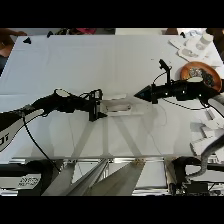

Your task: Fold the box and place the chain.

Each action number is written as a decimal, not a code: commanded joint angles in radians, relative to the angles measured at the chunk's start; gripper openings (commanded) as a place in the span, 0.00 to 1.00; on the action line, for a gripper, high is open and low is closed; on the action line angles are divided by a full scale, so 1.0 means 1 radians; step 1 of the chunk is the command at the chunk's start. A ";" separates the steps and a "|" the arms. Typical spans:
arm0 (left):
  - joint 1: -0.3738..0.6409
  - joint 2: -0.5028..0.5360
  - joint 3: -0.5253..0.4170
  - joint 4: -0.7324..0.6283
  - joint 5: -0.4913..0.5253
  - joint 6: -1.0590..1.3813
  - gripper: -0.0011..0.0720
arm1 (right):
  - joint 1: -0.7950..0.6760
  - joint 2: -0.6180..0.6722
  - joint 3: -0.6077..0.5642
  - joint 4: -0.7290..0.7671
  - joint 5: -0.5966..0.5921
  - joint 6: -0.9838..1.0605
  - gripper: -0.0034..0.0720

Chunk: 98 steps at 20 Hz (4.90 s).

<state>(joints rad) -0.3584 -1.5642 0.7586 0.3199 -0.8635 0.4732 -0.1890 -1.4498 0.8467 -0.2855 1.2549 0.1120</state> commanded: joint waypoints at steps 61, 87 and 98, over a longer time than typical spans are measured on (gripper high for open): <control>0.000 0.077 0.000 0.406 -0.001 -0.317 0.62 | 0.346 0.199 0.001 -0.344 -0.370 0.284 0.10; 0.000 0.077 0.000 0.406 -0.001 -0.317 0.62 | 0.354 0.073 0.001 -0.597 -0.231 -0.031 0.50; 0.000 0.077 0.000 0.406 -0.001 -0.317 0.62 | 0.369 0.073 0.001 -0.581 -0.249 -0.045 0.48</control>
<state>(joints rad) -0.3588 -1.4879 0.7574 0.7258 -0.8646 0.1562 0.1783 -1.3766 0.8474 -0.8742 1.0088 0.0711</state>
